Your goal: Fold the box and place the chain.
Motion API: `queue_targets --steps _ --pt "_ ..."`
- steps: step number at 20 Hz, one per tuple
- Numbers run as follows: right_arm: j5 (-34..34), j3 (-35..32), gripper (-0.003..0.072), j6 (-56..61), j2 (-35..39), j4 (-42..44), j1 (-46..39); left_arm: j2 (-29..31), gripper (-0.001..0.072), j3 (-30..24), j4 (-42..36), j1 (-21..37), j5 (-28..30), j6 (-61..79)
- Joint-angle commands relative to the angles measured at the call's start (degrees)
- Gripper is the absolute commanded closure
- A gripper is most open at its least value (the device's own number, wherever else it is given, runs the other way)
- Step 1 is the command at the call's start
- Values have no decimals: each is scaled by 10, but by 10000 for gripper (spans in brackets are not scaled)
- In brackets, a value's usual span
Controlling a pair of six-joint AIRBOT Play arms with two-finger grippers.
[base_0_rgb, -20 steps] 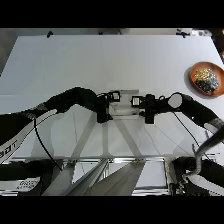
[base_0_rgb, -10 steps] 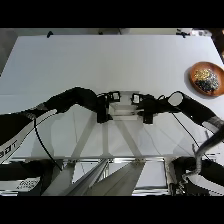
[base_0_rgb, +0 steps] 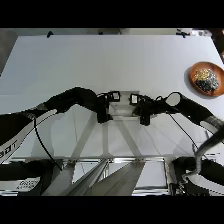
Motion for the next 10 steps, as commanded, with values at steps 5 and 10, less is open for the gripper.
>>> queue_targets --steps 5,10 --pt "-4 0 379 -5 0 -3 0 0 362 0 1 0 0 2" --pt "-4 0 494 -5 3 -7 0 0 362 0 1 0 0 2"
